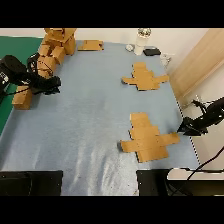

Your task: Fold the box.

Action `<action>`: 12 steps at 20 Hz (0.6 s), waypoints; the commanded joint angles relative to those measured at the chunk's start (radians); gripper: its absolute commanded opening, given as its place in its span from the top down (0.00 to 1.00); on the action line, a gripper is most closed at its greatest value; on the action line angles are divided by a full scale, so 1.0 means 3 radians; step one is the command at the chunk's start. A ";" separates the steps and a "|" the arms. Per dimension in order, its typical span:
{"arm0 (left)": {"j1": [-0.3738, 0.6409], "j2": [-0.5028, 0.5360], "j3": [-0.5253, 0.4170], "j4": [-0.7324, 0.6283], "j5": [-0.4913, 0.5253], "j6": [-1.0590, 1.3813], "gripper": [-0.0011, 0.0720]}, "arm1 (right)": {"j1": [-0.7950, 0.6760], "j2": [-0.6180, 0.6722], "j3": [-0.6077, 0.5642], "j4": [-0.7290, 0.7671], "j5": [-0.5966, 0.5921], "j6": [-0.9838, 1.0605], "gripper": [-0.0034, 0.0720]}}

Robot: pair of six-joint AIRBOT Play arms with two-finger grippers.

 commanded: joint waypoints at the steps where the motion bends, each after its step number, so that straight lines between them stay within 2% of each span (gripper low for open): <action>1: -0.0039 -0.0001 -0.0001 -0.0389 -0.0072 0.0417 0.96 | -0.0024 -0.0005 -0.0132 0.0184 0.0022 -0.0116 0.37; 6: -0.0062 -0.0001 -0.0001 -0.0768 -0.0075 0.0757 0.96 | -0.0024 -0.0025 -0.0235 0.0197 0.0186 -0.0146 0.37; 12: -0.0062 -0.0001 -0.0001 -0.0792 -0.0223 0.0758 0.96 | -0.0024 -0.0025 -0.0247 0.0390 0.0200 -0.0148 0.37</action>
